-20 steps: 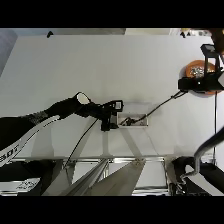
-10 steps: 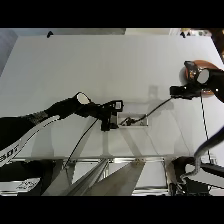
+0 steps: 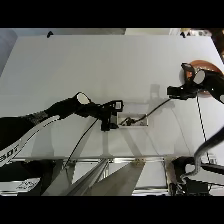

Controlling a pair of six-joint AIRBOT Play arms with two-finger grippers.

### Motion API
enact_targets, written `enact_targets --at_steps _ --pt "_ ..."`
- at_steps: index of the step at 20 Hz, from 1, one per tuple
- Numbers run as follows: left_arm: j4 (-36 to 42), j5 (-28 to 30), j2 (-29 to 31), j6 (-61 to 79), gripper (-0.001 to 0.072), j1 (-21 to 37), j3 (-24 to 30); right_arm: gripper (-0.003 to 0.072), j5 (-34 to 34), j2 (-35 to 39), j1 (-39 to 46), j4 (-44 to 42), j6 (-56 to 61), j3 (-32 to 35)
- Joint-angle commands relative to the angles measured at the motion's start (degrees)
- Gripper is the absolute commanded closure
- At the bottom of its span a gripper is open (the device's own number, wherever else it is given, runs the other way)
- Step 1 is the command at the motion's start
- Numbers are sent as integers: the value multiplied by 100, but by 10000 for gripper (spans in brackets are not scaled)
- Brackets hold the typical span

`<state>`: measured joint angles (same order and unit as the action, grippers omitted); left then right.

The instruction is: Fold the box and place the chain.

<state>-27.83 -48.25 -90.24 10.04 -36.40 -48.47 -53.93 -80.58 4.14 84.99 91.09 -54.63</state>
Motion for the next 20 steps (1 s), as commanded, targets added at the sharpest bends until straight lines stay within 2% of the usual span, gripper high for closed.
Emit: enact_targets --at_steps 1,14,16,18,20 --pt "-2 0 4 2 497 0 0 448 -4 -131 2 -20 42 -2" --pt "-2 0 4 2 497 -2 0 456 181 -444 2 -15 59 -2" --pt "-2 0 4 2 497 -2 0 563 186 -444 2 -15 57 -2" --pt "-2 0 4 2 497 0 0 585 160 -444 2 -15 55 -2" --pt "-2 0 4 2 497 0 0 671 72 -433 2 -15 2 -2"
